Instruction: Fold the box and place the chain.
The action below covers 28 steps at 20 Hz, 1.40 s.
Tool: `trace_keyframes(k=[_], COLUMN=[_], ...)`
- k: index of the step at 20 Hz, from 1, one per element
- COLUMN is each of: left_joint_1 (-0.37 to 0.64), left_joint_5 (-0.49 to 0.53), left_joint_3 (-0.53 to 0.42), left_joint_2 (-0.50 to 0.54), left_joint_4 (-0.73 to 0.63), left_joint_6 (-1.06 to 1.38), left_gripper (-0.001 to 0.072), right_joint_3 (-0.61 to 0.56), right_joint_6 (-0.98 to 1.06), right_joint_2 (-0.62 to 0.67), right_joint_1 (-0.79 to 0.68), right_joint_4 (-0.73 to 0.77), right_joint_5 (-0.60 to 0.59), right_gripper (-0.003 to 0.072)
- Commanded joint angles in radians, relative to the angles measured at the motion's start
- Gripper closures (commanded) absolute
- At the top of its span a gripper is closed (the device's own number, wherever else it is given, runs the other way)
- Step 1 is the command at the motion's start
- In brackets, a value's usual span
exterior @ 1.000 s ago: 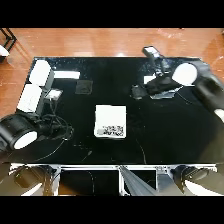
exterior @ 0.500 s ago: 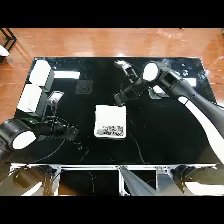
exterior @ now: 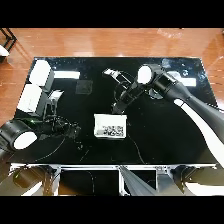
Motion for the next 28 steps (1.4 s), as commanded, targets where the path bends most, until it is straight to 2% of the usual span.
trace_keyframes(k=[1,7,16,20,24,28], left_joint_1=[0.000,0.000,0.002,0.002,0.050,0.087], left_joint_5=[0.016,0.016,0.045,0.044,-0.005,-0.008], left_joint_3=[-0.001,-0.001,-0.001,-0.001,-0.001,-0.001], left_joint_2=[-0.001,-0.010,-0.018,-0.018,-0.017,-0.017], left_joint_4=[0.006,0.031,0.031,0.031,0.026,0.026], left_joint_6=[-0.005,-0.011,-0.038,-0.041,-0.044,-0.044], left_gripper=[0.0076,0.0077,0.0076,0.0076,0.0077,0.0077], right_joint_3=[0.002,0.002,0.002,0.002,0.002,0.002], right_joint_6=[-0.077,-0.130,-0.167,-0.167,-0.166,-0.166], right_joint_2=[0.031,0.044,0.044,0.044,0.044,0.044], right_joint_1=[0.002,0.007,0.048,0.077,0.103,0.114], right_joint_4=[0.024,0.052,0.056,-0.019,-0.029,-0.022], right_joint_5=[0.042,0.171,0.200,0.192,0.198,0.228], right_gripper=[-0.0016,-0.0016,-0.0018,-0.0018,-0.0019,-0.0018])
